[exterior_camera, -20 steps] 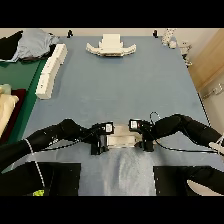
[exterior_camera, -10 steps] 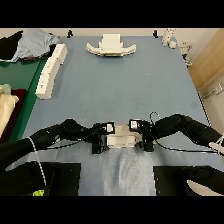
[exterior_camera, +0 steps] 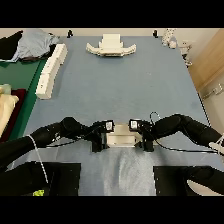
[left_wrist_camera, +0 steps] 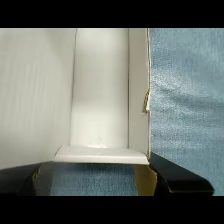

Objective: Fold the box.

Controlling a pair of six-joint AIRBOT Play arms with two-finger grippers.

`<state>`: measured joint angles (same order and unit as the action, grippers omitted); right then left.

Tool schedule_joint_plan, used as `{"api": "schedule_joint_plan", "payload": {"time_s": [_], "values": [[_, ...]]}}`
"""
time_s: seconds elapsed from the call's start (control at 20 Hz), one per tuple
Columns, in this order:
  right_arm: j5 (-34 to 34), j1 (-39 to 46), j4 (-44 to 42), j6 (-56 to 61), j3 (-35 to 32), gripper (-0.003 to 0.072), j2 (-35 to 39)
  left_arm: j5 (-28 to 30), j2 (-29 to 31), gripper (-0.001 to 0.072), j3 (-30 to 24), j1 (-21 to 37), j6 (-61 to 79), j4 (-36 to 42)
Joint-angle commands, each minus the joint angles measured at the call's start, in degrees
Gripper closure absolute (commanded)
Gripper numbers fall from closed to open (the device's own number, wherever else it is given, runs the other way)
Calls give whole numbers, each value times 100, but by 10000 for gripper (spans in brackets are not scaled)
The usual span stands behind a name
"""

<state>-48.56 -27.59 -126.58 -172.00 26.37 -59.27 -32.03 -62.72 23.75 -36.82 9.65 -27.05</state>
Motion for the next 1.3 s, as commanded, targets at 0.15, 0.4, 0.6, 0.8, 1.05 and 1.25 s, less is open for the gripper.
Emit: {"api": "schedule_joint_plan", "payload": {"time_s": [0.15,0.4,0.6,0.8,1.05,1.25], "values": [[4,-2,-2,-2,-2,271,0,-256,-20,20,20,48,472,149],[4,-2,-2,-2,-2,272,0,-306,-190,128,74,15,470,181],[4,-2,-2,-2,-2,271,0,-306,-197,129,76,2,407,179],[4,-2,-2,-2,-2,272,0,-304,-197,131,76,2,404,179],[4,-2,-2,-2,-2,271,0,-289,-197,298,76,2,380,173],[4,-2,-2,-2,-2,271,0,-286,-197,270,76,9,385,151]]}}
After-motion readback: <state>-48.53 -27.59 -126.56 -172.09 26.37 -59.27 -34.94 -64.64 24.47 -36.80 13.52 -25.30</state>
